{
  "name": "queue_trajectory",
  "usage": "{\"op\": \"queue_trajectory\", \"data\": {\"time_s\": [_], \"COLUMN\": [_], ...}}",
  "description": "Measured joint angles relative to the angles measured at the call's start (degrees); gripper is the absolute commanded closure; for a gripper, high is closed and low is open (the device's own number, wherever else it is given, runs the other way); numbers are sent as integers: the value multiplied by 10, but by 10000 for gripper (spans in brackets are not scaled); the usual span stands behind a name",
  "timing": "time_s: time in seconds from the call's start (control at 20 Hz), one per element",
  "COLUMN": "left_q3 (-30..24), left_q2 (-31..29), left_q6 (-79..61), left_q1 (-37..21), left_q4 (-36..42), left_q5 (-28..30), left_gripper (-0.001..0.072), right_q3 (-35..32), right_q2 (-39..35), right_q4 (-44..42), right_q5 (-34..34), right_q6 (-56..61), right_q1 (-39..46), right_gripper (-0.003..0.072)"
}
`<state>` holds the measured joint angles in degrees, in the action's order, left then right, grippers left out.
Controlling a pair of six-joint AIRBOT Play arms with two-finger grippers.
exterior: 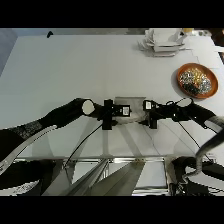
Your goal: Fold the box and place the chain.
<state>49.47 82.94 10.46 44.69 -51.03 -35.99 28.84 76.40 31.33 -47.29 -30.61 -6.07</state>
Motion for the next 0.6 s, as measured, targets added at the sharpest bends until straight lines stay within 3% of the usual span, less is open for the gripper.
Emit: {"op": "queue_trajectory", "data": {"time_s": [0.1,0.25,0.3,0.6], "left_q3": [0,0,0,0], "left_q2": [0,-12,-21,-103], "left_q6": [0,11,23,226], "left_q1": [0,-7,-12,-70], "left_q4": [0,0,1,-49], "left_q5": [-2,-30,-46,-157], "left_gripper": [247,628,705,701], "right_q3": [0,0,0,0], "right_q2": [0,0,0,0], "right_q4": [0,0,-1,-1], "right_q5": [0,0,0,0], "right_q6": [0,2,2,2], "right_q1": [0,0,0,0], "right_gripper": [138,138,138,138]}}
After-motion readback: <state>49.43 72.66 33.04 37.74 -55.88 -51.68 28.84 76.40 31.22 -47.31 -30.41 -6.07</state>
